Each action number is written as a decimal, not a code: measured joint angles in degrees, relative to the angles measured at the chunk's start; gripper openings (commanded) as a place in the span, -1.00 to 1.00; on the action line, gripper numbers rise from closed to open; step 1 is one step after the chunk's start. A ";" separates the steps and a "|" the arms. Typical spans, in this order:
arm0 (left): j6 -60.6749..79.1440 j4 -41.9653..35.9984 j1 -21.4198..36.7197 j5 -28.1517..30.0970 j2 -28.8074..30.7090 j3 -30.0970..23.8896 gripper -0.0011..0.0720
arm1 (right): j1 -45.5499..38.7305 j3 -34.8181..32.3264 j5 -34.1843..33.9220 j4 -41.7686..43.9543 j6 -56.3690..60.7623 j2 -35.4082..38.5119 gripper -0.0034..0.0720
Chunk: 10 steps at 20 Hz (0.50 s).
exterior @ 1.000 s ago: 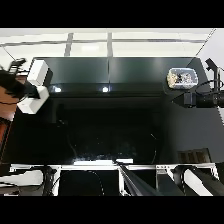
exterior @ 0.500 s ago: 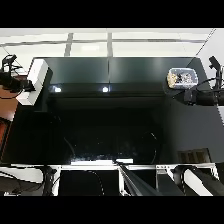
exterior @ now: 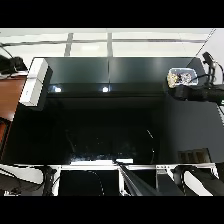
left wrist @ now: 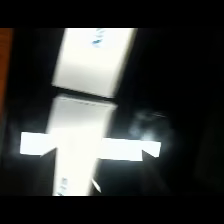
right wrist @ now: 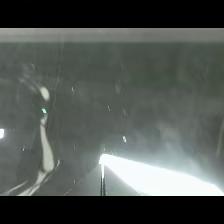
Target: Fold the box and place the chain.
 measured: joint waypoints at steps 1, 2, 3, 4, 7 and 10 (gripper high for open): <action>-2.10 -0.13 -1.64 -3.39 0.70 1.66 -0.72 | 2.19 -0.02 -2.54 -1.49 0.44 -0.31 -0.87; -3.61 -0.31 -3.52 -5.90 1.81 2.12 -0.90 | 4.35 0.00 -4.92 -3.28 0.70 -0.70 -0.87; -4.31 -0.63 -5.64 -7.58 3.50 1.62 -0.90 | 6.08 0.00 -6.78 -5.11 0.96 -1.18 -0.87; -5.20 -0.92 -8.02 -8.28 5.81 -0.20 -0.90 | 7.43 -0.02 -8.17 -7.37 1.36 -1.79 -0.87; -6.45 -1.03 -15.08 -5.22 15.13 -12.41 -0.90 | 9.42 -0.02 -11.08 -14.82 4.44 -3.87 -0.87; -7.17 -1.29 -21.46 3.37 27.80 -31.76 -0.90 | 10.23 -0.04 -13.07 -20.85 6.62 -5.51 -0.87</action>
